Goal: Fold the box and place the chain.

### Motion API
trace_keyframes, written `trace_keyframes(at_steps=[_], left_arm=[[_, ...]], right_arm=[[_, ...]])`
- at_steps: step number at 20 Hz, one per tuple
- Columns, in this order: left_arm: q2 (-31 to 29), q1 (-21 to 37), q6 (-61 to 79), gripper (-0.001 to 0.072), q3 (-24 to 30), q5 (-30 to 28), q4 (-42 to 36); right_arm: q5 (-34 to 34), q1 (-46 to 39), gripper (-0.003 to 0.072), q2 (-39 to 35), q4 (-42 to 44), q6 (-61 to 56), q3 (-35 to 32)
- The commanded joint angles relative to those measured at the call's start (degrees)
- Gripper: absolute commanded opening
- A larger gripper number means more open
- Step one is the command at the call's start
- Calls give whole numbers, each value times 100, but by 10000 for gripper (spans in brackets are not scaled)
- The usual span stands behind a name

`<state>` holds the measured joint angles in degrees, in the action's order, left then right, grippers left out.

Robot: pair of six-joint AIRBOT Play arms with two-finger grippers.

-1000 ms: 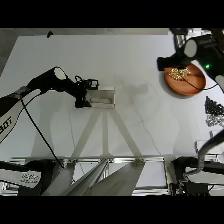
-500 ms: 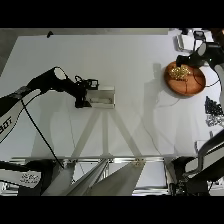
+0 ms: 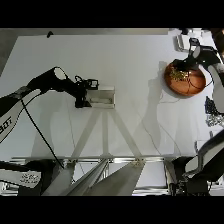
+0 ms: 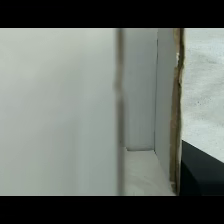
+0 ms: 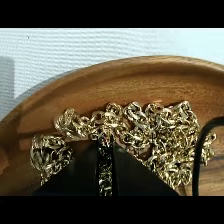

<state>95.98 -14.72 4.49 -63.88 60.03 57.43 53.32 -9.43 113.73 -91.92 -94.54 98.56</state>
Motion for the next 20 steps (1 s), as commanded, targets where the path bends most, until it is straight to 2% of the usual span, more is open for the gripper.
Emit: trace_keyframes(at_steps=[1,5,9,16,20], left_arm=[[2,-2,2,17,0,0,0],[2,0,2,17,0,0,0],[2,-2,2,17,0,0,0],[2,-2,2,17,0,0,0],[2,-2,2,17,0,0,0]], right_arm=[[505,26,12,-48,24,31,7],[570,118,11,-586,24,229,2],[1228,398,11,-1366,20,857,-118],[1563,1598,11,-3523,20,1003,-2103],[2203,2935,11,-3915,28,1060,-2286]])
